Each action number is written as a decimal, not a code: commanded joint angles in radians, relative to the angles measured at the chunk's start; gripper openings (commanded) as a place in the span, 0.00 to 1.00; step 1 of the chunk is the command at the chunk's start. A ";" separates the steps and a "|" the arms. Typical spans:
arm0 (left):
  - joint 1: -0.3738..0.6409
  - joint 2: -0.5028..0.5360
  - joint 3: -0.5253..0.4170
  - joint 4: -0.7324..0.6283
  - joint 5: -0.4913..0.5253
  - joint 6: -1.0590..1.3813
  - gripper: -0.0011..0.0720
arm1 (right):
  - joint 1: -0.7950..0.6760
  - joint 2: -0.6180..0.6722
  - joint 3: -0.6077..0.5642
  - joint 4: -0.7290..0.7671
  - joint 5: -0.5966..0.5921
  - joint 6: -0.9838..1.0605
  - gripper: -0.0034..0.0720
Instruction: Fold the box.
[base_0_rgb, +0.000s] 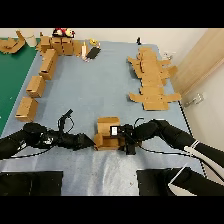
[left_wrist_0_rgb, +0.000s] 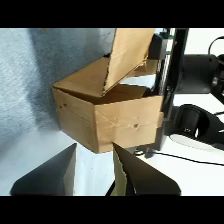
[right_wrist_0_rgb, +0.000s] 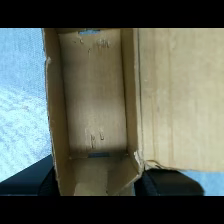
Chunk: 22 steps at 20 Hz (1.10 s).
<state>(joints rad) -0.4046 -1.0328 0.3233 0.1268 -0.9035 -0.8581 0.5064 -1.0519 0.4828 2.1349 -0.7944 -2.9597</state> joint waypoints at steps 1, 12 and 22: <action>-0.001 0.000 0.001 -0.048 -0.024 0.016 0.53 | 0.000 0.000 0.000 0.000 0.000 0.000 0.71; -0.244 0.000 0.201 0.463 0.285 -0.544 0.66 | 0.000 0.000 0.000 0.000 0.000 0.000 0.71; -0.448 -0.006 0.341 0.976 0.264 -1.110 0.66 | 0.000 0.000 0.000 0.000 0.000 0.000 0.71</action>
<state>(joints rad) -0.7952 -1.0351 0.6277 0.9073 -0.6266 -1.7615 0.5064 -1.0519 0.4828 2.1345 -0.7948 -2.9597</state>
